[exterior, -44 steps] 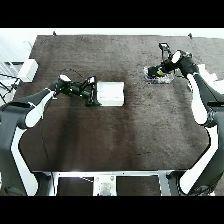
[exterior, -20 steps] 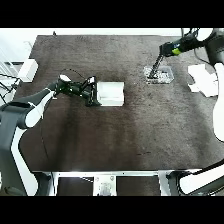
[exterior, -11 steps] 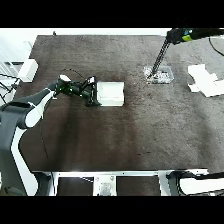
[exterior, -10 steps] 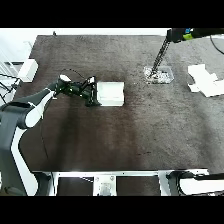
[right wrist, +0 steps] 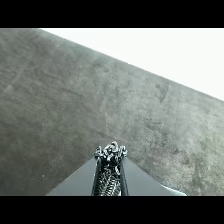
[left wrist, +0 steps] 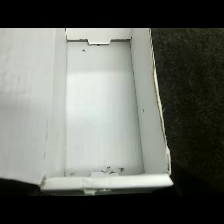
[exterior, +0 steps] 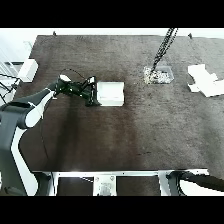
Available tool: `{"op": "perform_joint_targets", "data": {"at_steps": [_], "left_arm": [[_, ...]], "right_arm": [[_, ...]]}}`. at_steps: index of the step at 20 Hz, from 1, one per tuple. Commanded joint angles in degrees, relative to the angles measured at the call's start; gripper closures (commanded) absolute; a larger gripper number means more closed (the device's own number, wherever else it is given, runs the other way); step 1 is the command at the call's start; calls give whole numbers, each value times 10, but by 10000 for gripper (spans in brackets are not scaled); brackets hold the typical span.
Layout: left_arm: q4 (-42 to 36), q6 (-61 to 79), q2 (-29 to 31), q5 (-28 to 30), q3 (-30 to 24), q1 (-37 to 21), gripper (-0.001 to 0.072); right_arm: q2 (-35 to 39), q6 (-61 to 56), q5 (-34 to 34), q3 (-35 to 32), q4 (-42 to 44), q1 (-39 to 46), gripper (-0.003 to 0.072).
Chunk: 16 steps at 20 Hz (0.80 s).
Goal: Fold the box and place the chain.
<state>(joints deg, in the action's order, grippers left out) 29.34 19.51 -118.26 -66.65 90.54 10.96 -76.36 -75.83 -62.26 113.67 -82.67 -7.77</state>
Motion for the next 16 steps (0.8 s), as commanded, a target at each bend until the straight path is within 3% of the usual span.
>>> {"op": "perform_joint_targets", "data": {"at_steps": [1, 5, 9, 13, 16], "left_arm": [[0, 0, 0, 0, 0, -1, 215], [0, 0, 0, 0, 0, -1, 215], [0, 0, 0, 0, 0, -1, 215], [0, 0, 0, 0, 0, -1, 215], [0, 0, 0, 0, 0, -1, 215]], "right_arm": [[8, 1, -36, -1, 1, -12, 679], [8, 0, -91, -49, -1, -24, 679], [7, -2, -93, -182, -1, -24, 680], [7, -42, 2, -379, -46, -2, 680], [7, -56, 56, -491, -46, 37, 680]]}}
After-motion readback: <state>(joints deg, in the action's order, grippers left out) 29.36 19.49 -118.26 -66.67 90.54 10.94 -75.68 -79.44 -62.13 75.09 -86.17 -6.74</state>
